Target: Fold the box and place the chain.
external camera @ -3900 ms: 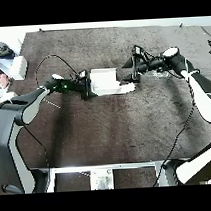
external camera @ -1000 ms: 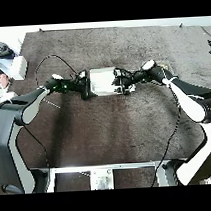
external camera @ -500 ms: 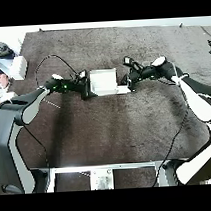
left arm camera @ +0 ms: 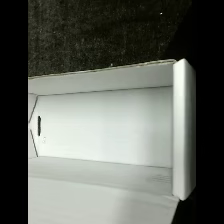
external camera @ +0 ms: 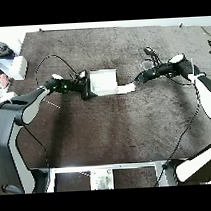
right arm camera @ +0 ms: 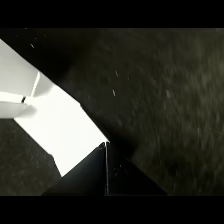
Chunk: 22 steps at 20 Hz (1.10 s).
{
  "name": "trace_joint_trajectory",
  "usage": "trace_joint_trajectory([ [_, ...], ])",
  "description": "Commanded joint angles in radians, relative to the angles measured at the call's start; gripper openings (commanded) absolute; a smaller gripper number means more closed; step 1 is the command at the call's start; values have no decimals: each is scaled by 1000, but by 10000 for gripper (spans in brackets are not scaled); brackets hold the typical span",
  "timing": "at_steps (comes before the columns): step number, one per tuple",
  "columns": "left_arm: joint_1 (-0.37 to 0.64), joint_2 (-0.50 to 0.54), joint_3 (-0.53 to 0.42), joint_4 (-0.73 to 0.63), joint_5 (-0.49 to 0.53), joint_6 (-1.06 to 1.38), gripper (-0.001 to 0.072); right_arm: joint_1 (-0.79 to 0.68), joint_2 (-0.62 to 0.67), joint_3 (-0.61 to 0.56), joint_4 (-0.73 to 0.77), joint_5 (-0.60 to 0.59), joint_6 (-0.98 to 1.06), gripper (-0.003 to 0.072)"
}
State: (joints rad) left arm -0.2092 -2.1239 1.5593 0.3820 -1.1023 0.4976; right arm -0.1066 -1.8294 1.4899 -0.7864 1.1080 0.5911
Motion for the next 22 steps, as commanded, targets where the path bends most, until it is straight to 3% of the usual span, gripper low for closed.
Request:
trace_joint_trajectory([
  [1, 0, -1, 1, 0, 0, 0, 356, -31, 0, -1, -31, 45, 112, 10],
  [8, 0, -1, 1, 0, 0, 0, 356, -23, -79, -1, -9, 120, 170, 10],
  [14, 0, -1, 1, 0, 0, 0, 356, 4, -142, -1, 267, 258, 96, 36],
  [15, 0, -1, 1, 0, 0, 0, 356, 3, -140, 0, 309, 265, 86, 147],
  [16, 0, -1, 1, 0, 0, 0, 356, 3, -136, 0, 333, 267, 82, 209],
  [17, 0, -1, 1, 0, 0, 0, 356, 4, -134, 0, 339, 266, 82, 241],
  [20, 0, -1, 1, 0, 0, 0, 356, 18, -134, 0, 342, 264, 105, 244],
  [21, 0, -1, 1, 0, 0, 0, 356, 26, -134, 0, 350, 261, 113, 351],
  [22, 0, -1, 1, 0, 0, 0, 356, 38, -134, 2, 349, 262, 113, 598],
])
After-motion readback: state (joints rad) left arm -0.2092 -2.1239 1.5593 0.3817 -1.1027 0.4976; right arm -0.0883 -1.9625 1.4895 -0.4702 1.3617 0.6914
